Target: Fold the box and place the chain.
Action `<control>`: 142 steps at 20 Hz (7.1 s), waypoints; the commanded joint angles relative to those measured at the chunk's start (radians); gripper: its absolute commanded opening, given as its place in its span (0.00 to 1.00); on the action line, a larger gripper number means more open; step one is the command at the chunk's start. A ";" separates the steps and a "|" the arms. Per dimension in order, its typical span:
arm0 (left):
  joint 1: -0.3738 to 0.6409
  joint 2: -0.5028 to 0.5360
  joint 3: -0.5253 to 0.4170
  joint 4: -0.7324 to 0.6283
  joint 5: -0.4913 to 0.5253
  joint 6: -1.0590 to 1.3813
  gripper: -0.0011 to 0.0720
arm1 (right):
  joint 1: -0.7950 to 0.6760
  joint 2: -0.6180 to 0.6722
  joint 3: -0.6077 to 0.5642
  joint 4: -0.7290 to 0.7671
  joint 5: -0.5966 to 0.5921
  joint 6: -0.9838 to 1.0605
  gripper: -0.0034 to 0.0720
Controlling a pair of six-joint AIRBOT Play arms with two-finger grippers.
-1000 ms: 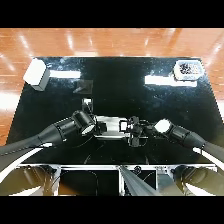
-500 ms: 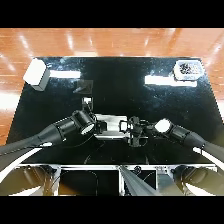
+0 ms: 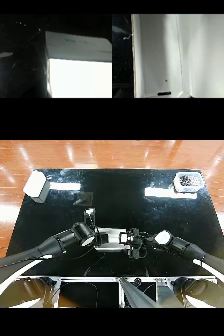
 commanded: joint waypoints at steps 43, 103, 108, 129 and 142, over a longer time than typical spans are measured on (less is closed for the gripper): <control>0.000 0.007 0.001 -0.004 -0.003 0.072 0.04 | -0.045 0.150 0.000 -0.176 0.099 0.018 0.60; -0.001 0.005 0.000 -0.006 0.002 0.072 0.04 | -0.417 0.291 0.000 -0.039 0.499 1.228 0.10; -0.001 0.005 0.000 -0.006 0.002 0.072 0.04 | -0.530 0.291 0.000 -0.518 0.544 1.666 0.10; -0.001 0.005 0.000 -0.006 0.006 0.072 0.04 | -0.531 0.061 -0.012 -0.225 0.501 1.426 0.10; -0.001 0.005 0.000 -0.006 0.009 0.072 0.04 | -0.382 0.061 -0.011 -0.125 0.444 1.395 0.68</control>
